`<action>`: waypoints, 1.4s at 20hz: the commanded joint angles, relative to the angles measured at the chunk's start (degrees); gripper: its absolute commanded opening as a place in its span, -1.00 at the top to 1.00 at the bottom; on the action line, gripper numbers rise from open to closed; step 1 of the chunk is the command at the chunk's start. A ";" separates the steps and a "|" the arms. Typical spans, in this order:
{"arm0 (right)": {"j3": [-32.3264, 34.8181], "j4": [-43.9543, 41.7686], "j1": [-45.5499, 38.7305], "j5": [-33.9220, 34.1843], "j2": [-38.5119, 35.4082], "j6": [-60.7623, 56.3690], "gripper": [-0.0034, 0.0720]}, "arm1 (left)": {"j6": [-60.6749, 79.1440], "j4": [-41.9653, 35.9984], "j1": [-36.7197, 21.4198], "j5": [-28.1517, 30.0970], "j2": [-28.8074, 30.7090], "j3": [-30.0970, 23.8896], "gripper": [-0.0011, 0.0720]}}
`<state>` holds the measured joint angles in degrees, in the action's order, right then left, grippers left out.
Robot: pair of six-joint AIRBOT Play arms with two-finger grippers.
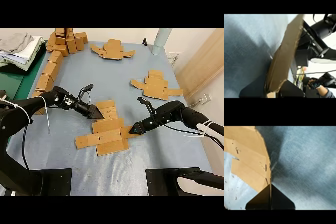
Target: Fold the box.
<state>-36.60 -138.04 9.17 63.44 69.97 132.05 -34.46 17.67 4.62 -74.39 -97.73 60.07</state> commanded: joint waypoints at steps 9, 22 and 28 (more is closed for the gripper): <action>0.02 1.16 0.02 -0.42 -0.04 -0.02 0.90 | 0.63 1.29 2.25 -2.73 -0.74 2.47 0.93; -18.67 17.00 -10.47 1.49 -3.96 -22.43 -0.24 | 25.29 -1.38 9.44 13.18 11.04 1.46 0.95; -19.52 16.24 -9.57 -1.77 -3.65 -23.19 0.90 | 39.87 -1.84 12.24 18.60 14.69 -4.90 0.94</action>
<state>-55.16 -122.23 -0.93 63.55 66.28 110.32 -2.90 16.27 15.66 -58.52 -84.23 57.65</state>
